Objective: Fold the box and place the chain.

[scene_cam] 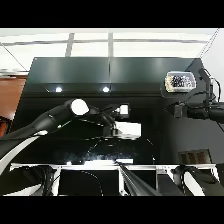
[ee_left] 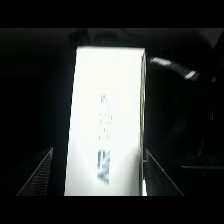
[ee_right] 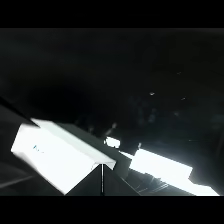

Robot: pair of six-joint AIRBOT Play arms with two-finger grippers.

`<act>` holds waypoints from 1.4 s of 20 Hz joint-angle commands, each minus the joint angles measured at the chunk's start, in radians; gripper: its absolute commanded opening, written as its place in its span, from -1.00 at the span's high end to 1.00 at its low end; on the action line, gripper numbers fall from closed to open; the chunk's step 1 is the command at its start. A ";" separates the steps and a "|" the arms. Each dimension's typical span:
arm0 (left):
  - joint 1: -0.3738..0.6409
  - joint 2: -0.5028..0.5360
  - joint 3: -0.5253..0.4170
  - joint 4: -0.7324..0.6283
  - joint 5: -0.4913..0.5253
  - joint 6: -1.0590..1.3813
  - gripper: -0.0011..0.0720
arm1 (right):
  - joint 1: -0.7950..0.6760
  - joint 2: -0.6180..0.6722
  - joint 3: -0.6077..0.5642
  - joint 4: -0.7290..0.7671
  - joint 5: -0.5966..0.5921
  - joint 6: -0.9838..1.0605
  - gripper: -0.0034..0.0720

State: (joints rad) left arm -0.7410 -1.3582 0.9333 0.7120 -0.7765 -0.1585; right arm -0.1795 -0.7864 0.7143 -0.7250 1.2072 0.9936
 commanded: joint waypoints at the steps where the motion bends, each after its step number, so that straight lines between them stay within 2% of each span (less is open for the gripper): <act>1: -0.043 -0.096 0.075 -0.021 0.005 -0.029 -0.93 | -0.005 0.003 0.001 -0.008 -0.019 0.006 0.90; 3: -0.040 -0.111 0.082 -0.021 0.002 -0.034 -0.93 | -0.005 0.003 0.001 -0.010 -0.018 0.006 0.90; 7: -0.041 -0.126 0.082 -0.015 -0.079 -0.060 -0.93 | -0.005 0.003 0.001 -0.010 -0.024 0.005 0.90; 17: -0.043 -0.125 0.083 0.035 -0.069 -0.060 -0.93 | -0.005 0.003 0.001 -0.010 -0.034 0.001 0.90; 22: -0.042 -0.123 0.119 0.039 -0.072 -0.061 -0.93 | -0.005 0.003 0.001 -0.010 -0.033 0.002 0.90; 28: -0.043 -0.124 0.121 0.065 -0.063 -0.130 -0.92 | -0.005 0.003 0.001 -0.013 -0.034 0.001 0.90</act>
